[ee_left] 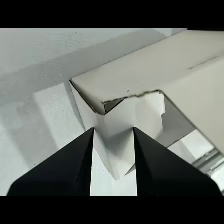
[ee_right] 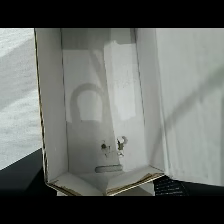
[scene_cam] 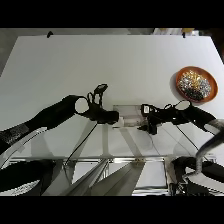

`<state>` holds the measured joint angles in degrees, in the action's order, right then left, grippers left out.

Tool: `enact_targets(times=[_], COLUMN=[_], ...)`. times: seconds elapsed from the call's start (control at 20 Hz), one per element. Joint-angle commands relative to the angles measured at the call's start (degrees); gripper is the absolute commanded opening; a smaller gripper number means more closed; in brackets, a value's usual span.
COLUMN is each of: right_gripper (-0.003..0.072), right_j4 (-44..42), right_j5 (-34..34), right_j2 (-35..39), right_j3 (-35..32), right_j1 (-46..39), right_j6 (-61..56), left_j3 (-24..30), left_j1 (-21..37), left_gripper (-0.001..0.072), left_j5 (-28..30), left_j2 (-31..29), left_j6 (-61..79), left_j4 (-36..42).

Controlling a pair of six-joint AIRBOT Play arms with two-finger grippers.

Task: Fold the box and place the chain.

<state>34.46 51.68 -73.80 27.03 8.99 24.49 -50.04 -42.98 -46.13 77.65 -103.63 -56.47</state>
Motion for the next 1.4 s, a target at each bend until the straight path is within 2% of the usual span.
enact_targets(times=[0.0,0.25,0.55,0.65,0.8,0.95,1.05,1.15,1.35], right_gripper=[0.0431,0.0431,0.0431,0.0431,0.0431,0.0431,0.0431,0.0431,0.0431], right_j4=[0.0,0.0,0.0,0.0,0.0,0.0,0.0,0.0,0.0], right_j5=[0.0,0.0,0.0,0.0,0.0,0.0,0.0,0.0,0.0], right_j2=[0.0,0.0,0.0,0.0,0.0,0.0,0.0,0.0,0.0], right_j3=[0.0,0.0,0.0,0.0,0.0,0.0,0.0,0.0,0.0], right_j1=[0.0,0.0,0.0,0.0,0.0,0.0,0.0,0.0,0.0], right_j6=[0.0,0.0,0.0,0.0,0.0,0.0,0.0,0.0,0.0], left_j3=[-2.3,-8.5,-21.4,-23.3,-23.3,-23.3,-23.3,-23.3,-23.3], left_j1=[-2.6,-6.4,-9.7,-10.1,-10.1,-9.9,-9.9,-10.0,-10.1], left_gripper=[0.0282,0.0280,0.0269,0.0268,0.0267,0.0143,0.0128,0.0011,0.0002], left_j5=[-1.7,-8.4,-17.8,-19.5,-19.9,-20.6,-21.1,-21.1,-21.5], left_j2=[1.4,5.8,15.8,18.5,19.3,19.3,19.3,19.3,19.3], left_j6=[-10.6,-24.5,-31.8,-34.4,-38.0,-38.3,-39.3,-39.4,-39.3], left_j4=[-7.9,-16.8,-24.1,-24.2,-24.5,-24.9,-25.6,-25.7,-25.8])
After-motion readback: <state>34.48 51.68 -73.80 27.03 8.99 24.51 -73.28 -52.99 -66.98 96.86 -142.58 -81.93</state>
